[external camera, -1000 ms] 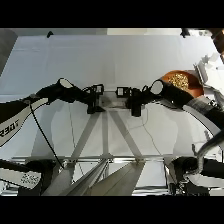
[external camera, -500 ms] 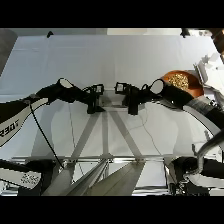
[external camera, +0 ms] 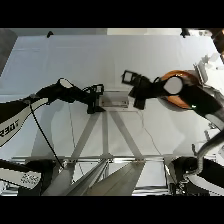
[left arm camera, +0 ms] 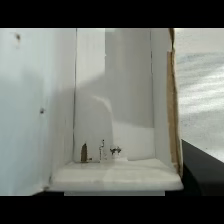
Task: Fold the box and place the chain.
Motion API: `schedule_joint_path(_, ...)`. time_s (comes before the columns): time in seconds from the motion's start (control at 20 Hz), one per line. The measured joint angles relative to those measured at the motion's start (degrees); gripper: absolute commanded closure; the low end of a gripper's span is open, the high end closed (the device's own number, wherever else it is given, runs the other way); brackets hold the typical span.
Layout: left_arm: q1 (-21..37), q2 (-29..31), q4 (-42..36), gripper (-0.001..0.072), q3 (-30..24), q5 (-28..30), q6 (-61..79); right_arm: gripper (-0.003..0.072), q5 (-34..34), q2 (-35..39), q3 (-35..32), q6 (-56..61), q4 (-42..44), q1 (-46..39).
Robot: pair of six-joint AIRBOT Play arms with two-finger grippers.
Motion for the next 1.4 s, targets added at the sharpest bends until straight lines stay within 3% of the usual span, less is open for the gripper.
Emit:
schedule_joint_path(0.25, 0.0, 0.0, 0.0, 0.0551, 0.0, 0.0, 0.0, 0.0677, 7.5, 4.57, -0.7, 19.82, -4.59, -11.26)
schedule_joint_path(0.55, 0.0, 0.0, 0.02, 0.0551, 0.0, -0.02, 0.0, 0.0677, 11.91, 1.75, -7.96, 28.09, 1.51, -21.59)
schedule_joint_path(0.95, 0.0, 0.0, 0.0, 0.0551, 0.0, -0.02, 0.0, 0.0679, 7.13, -9.55, -14.23, 25.24, 21.81, -19.17)
schedule_joint_path(1.3, 0.0, 0.0, 0.02, 0.0551, 0.0, 0.0, 0.02, 0.0677, 9.46, -11.67, -14.75, 19.89, 36.09, -16.46)
schedule_joint_path(1.35, 0.0, 0.0, 0.02, 0.0551, 0.0, -0.02, 0.0, 0.0673, 9.77, -11.43, -14.73, 19.28, 37.73, -16.2)
schedule_joint_path(1.4, 0.0, 0.0, 0.02, 0.0551, 0.0, -0.02, 0.0, 0.0607, 9.99, -11.02, -14.73, 18.84, 38.99, -15.87)
